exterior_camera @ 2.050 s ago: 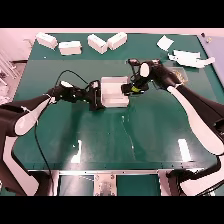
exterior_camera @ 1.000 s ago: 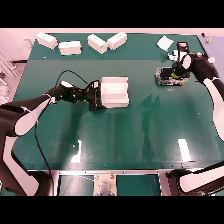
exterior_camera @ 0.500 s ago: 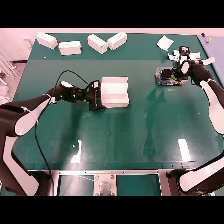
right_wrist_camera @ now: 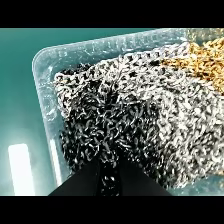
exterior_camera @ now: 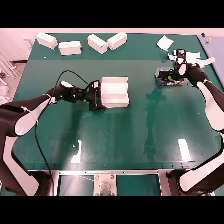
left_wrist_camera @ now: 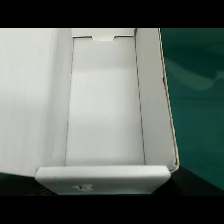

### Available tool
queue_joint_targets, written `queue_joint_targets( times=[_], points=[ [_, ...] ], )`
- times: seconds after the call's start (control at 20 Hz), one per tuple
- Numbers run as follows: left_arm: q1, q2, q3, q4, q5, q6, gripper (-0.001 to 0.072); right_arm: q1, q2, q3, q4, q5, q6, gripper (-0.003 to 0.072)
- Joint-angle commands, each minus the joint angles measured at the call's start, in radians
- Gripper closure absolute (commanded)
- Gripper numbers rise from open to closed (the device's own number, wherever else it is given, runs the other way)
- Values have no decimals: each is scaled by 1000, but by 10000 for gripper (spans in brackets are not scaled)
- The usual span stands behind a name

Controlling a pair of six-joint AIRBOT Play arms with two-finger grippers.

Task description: Fold the box and place the chain.

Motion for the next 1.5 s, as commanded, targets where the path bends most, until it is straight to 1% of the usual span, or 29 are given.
queue_joint_targets(
  times=[0.0, 0.2, 0.35, 0.4, 0.55, 0.65, 0.75, 0.95, 1.1, 1.2, 1.45],
  points=[
    [0, 0, 0, 0, 0, 0, 130, 16, 58, 27, -18, 6, -30, 678],
    [0, 0, 0, 0, 0, 0, 130, 53, 228, 66, -124, 93, -48, 679],
    [0, 0, 0, 0, 0, 0, 130, 108, 401, 67, -168, 141, -85, 679],
    [0, 0, 0, 0, 0, 0, 129, 137, 466, 67, -172, 148, -102, 679],
    [0, 0, 0, 1, 0, 0, 129, 268, 664, 67, -220, 120, -107, 679],
    [0, 0, 0, 0, 0, 0, 129, 365, 745, 67, -220, 115, -133, 679],
    [0, 0, 0, 0, 0, 0, 130, 453, 772, 67, -220, 116, -159, 679],
    [0, 0, 0, 0, 0, 0, 130, 576, 763, 54, -211, 142, -170, 679],
    [0, 0, 0, 0, 0, 0, 129, 657, 748, 13, -183, 142, -170, 679],
    [0, 0, 0, 0, 0, 0, 129, 688, 725, -25, -131, 124, -171, 679],
    [0, 0, 0, 0, 0, 0, 129, 691, 649, -125, -79, 114, -124, 679]
  ],
)
